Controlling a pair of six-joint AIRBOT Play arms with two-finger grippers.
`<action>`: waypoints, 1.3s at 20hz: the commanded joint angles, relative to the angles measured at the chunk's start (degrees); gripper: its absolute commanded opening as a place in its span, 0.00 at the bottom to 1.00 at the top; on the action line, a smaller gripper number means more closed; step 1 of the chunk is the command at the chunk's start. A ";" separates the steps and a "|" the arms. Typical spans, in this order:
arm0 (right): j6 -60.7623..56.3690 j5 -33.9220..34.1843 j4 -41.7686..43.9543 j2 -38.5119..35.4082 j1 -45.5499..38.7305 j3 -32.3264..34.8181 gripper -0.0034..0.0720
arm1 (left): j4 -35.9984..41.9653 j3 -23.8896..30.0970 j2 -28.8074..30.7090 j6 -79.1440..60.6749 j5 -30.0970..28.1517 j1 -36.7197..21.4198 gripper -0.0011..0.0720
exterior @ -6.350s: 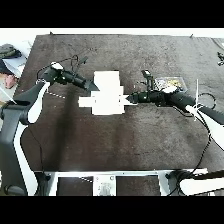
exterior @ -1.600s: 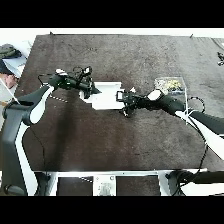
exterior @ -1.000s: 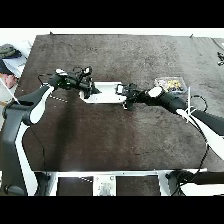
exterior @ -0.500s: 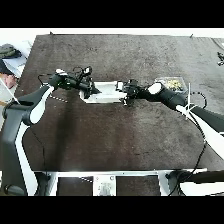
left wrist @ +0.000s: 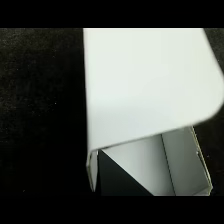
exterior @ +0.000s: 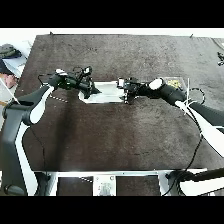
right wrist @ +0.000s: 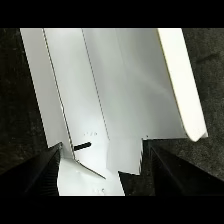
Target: Fold the box and place the chain.
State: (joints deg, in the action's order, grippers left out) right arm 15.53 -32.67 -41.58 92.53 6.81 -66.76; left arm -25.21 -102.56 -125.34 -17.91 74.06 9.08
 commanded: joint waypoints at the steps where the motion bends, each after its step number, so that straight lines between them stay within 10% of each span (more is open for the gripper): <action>1: -0.11 -2.54 0.20 1.18 -0.79 -1.64 0.83 | -0.02 -0.04 -0.02 -0.04 0.02 0.04 0.03; 26: 0.68 -21.20 1.53 13.14 -4.55 -16.85 0.83 | 0.00 -0.04 -0.02 -0.02 0.02 0.04 0.03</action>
State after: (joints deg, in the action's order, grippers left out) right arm 15.49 -49.80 -40.71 104.18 2.33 -81.65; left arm -25.19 -102.59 -125.34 -17.93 74.00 9.08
